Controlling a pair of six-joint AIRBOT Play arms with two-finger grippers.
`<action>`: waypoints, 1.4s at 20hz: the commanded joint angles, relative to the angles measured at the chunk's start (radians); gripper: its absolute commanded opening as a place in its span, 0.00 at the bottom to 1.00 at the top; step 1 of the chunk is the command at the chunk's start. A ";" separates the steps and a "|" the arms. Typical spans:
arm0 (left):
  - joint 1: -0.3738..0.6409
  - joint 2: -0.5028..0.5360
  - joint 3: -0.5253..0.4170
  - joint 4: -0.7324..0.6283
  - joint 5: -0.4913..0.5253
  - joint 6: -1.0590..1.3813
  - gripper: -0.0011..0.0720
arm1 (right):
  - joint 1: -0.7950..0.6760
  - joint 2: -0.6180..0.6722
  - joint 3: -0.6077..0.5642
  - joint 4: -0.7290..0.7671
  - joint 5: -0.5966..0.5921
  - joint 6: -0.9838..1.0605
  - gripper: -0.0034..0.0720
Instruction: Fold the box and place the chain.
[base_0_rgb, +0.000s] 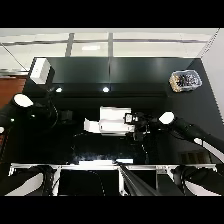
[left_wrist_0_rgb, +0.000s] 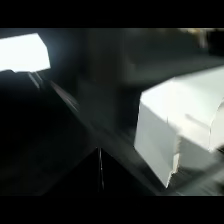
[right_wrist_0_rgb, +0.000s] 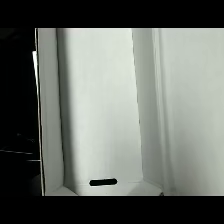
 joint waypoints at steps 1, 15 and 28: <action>-0.012 -0.122 -0.046 -0.144 -0.065 -0.033 0.05 | 0.000 0.000 0.000 0.000 0.000 0.000 0.37; -0.180 -0.166 0.094 -0.198 -0.016 0.115 0.98 | 0.000 0.000 0.000 0.003 -0.006 0.005 0.37; -0.365 -0.167 0.136 -0.161 0.179 -0.039 0.95 | 0.000 0.000 0.000 0.003 -0.007 0.005 0.37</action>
